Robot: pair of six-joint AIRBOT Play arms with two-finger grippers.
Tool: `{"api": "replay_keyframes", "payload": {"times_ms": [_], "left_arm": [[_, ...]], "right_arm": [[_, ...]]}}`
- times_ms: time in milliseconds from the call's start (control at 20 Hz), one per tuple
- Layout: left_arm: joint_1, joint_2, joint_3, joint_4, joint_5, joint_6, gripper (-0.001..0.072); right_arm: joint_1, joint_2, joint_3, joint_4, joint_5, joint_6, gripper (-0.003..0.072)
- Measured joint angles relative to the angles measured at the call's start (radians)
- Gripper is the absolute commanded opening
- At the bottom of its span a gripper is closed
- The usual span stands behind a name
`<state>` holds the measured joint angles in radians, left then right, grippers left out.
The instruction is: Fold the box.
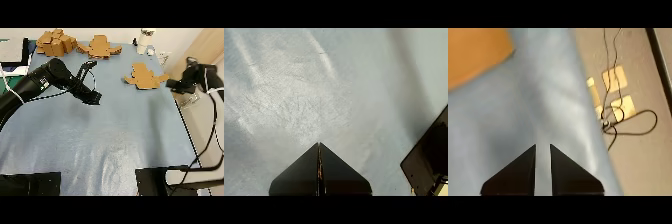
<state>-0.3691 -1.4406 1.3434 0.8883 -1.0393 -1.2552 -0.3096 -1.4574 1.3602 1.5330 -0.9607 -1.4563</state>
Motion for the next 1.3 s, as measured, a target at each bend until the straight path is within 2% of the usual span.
{"api": "replay_keyframes", "payload": {"times_ms": [50, 150, 350, 500, 750, 800, 900, 950, 1050, 1100, 1200, 1250, 1300], "left_arm": [[0.000, 0.000, 0.000, -0.006, 0.002, -0.001, 0.0011], [0.000, 0.000, 0.000, -0.022, 0.008, -0.002, 0.0011], [0.000, 0.000, 0.000, -0.035, 0.012, -0.002, 0.0011], [0.000, 0.000, 0.000, -0.040, 0.014, -0.002, 0.0011], [0.000, 0.000, 0.000, -0.045, 0.016, -0.002, 0.0011], [0.000, 0.000, 0.000, -0.046, 0.017, -0.002, 0.0011], [0.000, 0.000, 0.000, -0.049, 0.020, -0.002, 0.0011], [0.000, 0.000, 0.000, -0.051, 0.021, -0.002, 0.0011], [0.000, 0.000, 0.000, -0.055, 0.023, -0.002, 0.0011], [0.000, 0.000, 0.000, -0.055, 0.024, -0.002, 0.0011], [0.000, 0.000, 0.000, -0.056, 0.024, -0.002, 0.0011], [0.000, 0.000, 0.000, -0.056, 0.024, -0.002, 0.0011], [0.000, 0.000, 0.000, -0.056, 0.023, -0.002, 0.0011]], "right_arm": [[-0.048, -0.054, 0.069, 0.055, 0.009, -0.041, 0.0215], [-0.124, -0.165, 0.209, 0.181, 0.011, -0.109, 0.0420], [-0.183, -0.382, 0.444, 0.373, 0.006, -0.211, 0.0425], [-0.197, -0.524, 0.577, 0.479, 0.011, -0.245, 0.0424], [-0.192, -0.676, 0.674, 0.612, 0.037, -0.286, 0.0419], [-0.188, -0.693, 0.681, 0.624, 0.040, -0.298, 0.0356], [-0.177, -0.714, 0.689, 0.645, 0.041, -0.321, 0.0320], [-0.170, -0.720, 0.692, 0.655, 0.042, -0.334, 0.0230], [-0.161, -0.729, 0.695, 0.674, 0.042, -0.363, 0.0190], [-0.156, -0.730, 0.696, 0.689, 0.040, -0.380, 0.0118], [-0.142, -0.729, 0.698, 0.715, 0.024, -0.410, 0.0059], [-0.135, -0.726, 0.698, 0.721, 0.013, -0.428, 0.0005], [-0.129, -0.717, 0.698, 0.731, 0.002, -0.444, 0.0004]]}}
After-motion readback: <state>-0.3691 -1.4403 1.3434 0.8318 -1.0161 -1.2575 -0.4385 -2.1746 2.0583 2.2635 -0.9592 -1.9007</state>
